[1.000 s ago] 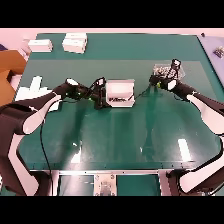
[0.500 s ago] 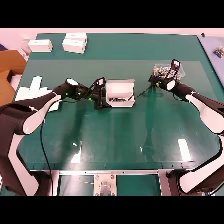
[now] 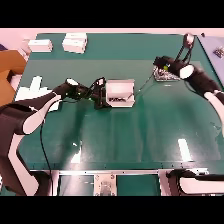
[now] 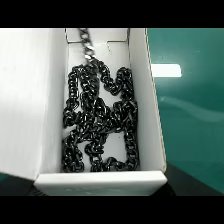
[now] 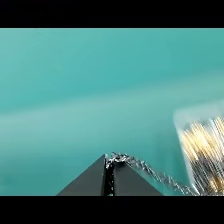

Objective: Fold the box and place the chain.

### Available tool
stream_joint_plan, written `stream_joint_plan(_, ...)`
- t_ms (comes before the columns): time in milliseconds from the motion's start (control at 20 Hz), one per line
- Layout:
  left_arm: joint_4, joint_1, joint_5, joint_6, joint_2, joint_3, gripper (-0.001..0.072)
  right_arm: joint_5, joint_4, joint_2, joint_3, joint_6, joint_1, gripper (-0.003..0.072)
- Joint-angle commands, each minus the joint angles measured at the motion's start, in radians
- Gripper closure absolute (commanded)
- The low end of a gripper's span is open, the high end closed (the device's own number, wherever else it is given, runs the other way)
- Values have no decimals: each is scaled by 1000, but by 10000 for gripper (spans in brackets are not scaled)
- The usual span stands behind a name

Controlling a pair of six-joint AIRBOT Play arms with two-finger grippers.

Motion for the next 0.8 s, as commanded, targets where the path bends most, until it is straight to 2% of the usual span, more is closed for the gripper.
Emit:
stream_joint_plan(0, 0, 0, 0, 0, 0, 0, 184, 38, 3, 208, 1, -102, 64, 678)
stream_joint_plan(200, 0, 0, 0, 0, 0, 0, 184, 50, 2, 376, 1, -137, 143, 678)
stream_joint_plan(450, 0, 0, 0, 0, 0, 0, 184, 73, -5, 503, 2, -156, 272, 678)
stream_joint_plan(750, 0, 0, 0, 0, 0, 0, 184, 73, -4, 513, 46, -185, 425, 679)
